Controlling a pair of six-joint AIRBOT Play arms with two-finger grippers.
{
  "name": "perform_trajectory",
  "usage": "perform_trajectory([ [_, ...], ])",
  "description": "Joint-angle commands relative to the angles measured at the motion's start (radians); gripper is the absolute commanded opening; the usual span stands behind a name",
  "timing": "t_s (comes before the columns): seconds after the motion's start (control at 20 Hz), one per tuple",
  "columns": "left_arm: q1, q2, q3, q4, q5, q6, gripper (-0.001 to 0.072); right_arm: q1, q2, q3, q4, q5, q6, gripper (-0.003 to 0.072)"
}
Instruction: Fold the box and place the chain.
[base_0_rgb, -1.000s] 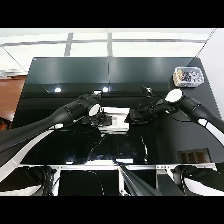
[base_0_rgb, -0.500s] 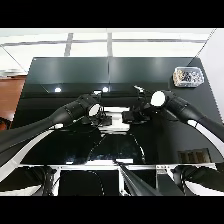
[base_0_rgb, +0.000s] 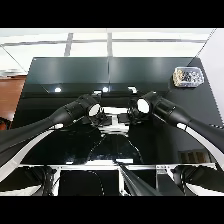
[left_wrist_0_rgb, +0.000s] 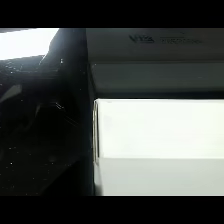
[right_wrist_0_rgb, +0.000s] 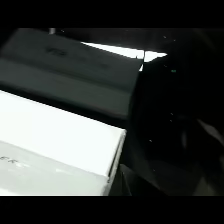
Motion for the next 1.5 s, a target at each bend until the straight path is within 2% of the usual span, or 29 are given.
perform_trajectory([
  [0.0,0.000,0.000,0.001,0.000,0.000,0.000,0.0029,0.024,-0.007,0.005,-0.068,0.021,0.074,0.0235],
  [0.5,0.000,0.000,0.001,0.000,-0.006,0.000,0.0029,0.035,-0.056,0.045,-0.074,0.028,0.150,0.0233],
  [0.55,0.000,0.000,0.001,0.000,-0.010,0.000,0.0029,0.035,-0.058,0.049,-0.073,0.034,0.159,0.0188],
  [0.7,0.001,0.000,0.001,0.000,-0.023,0.000,0.0029,0.040,-0.058,0.049,-0.056,0.047,0.156,0.0188],
  [0.8,0.000,0.000,0.001,0.000,-0.023,0.000,0.0029,0.040,-0.058,0.050,-0.032,0.066,0.135,0.0266],
  [1.05,0.000,0.000,0.001,0.000,-0.022,0.000,0.0029,0.040,-0.057,0.082,-0.033,0.178,0.074,0.0269],
  [1.2,0.000,0.000,0.001,0.000,-0.023,0.000,0.0029,0.041,-0.056,0.086,-0.005,0.184,0.069,0.0290],
  [1.25,0.001,0.000,0.001,0.000,-0.023,0.000,0.0029,0.041,-0.056,0.086,0.004,0.183,0.069,0.0420],
  [1.45,0.001,0.000,0.001,0.000,-0.022,0.000,0.0029,0.041,-0.056,0.085,-0.056,0.158,0.126,0.0401],
])
